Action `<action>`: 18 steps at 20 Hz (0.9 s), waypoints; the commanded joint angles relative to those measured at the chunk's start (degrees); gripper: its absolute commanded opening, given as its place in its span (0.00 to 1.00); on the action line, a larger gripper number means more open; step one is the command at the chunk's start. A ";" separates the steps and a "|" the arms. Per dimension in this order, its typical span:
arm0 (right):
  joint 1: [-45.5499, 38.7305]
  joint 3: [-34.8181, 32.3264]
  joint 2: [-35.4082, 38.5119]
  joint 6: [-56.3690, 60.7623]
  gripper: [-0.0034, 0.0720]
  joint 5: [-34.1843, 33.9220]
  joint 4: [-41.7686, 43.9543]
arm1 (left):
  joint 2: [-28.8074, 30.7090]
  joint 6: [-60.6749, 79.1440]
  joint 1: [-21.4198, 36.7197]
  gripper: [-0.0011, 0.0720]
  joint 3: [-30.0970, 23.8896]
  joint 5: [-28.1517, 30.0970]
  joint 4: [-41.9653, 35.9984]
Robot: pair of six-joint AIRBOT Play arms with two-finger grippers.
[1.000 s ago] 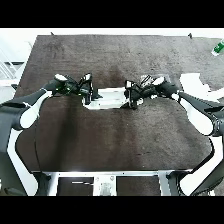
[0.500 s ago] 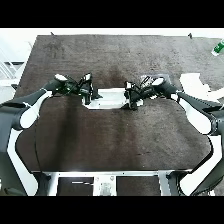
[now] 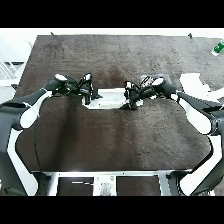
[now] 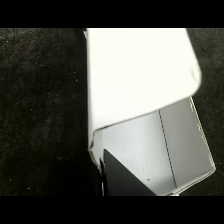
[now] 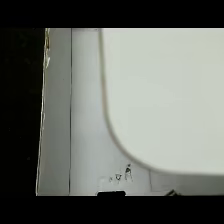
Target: Fold the box and place the chain.
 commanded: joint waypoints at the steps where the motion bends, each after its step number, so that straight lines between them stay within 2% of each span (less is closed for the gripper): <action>1: 0.11 0.07 -0.48 0.04 0.95 0.02 0.35 | -0.04 0.00 0.02 0.04 0.00 0.00 0.00; 4: 0.59 0.26 -0.79 0.00 0.92 0.00 0.52 | -0.04 0.00 0.02 0.04 0.00 0.00 0.00; 18: -0.15 0.26 -0.79 -0.11 0.92 0.02 0.48 | -0.04 0.00 0.02 0.04 0.00 -0.02 0.00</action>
